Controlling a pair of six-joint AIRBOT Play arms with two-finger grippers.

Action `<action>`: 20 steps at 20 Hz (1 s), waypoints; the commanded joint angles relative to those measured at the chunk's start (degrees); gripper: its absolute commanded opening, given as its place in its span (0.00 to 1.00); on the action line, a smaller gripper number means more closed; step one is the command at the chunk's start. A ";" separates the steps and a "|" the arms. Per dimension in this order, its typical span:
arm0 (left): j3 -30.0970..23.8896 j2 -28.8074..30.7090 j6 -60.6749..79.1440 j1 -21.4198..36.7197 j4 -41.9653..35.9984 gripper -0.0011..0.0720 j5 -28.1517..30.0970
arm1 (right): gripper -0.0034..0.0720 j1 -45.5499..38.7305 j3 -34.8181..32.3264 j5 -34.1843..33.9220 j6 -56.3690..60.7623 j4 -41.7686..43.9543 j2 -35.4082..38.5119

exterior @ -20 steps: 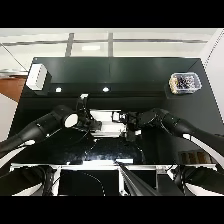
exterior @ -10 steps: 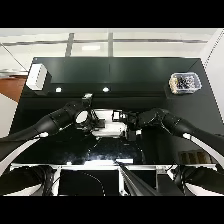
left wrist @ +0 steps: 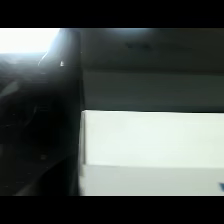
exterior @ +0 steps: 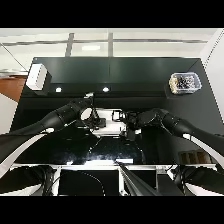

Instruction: Fold the box and place the chain.

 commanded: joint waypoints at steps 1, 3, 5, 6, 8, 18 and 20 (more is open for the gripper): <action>0.39 -0.31 -0.35 0.02 0.46 0.31 -0.35 | 0.68 0.04 0.04 0.00 0.00 -0.02 0.04; 0.42 -0.31 -1.40 0.02 1.05 0.27 -0.63 | 0.68 0.04 0.04 0.00 0.02 -0.02 0.04; 0.42 -0.31 -1.57 0.02 1.14 0.21 -1.38 | 0.68 0.04 0.04 0.00 0.00 -0.02 0.04; 0.42 -0.31 -1.84 0.00 1.36 0.20 -1.88 | 0.68 0.04 0.04 0.02 0.00 -0.02 0.04; 0.42 -0.31 -3.02 0.00 1.57 0.15 -2.51 | 0.68 0.04 0.04 0.02 0.02 -0.02 0.04; 0.50 -0.28 -3.10 0.02 1.22 0.49 -3.63 | 0.68 0.04 0.04 0.00 0.02 -0.02 0.04; 1.03 -0.22 -3.06 0.02 1.53 0.58 -5.05 | 0.68 0.04 0.04 0.00 0.02 -0.02 0.04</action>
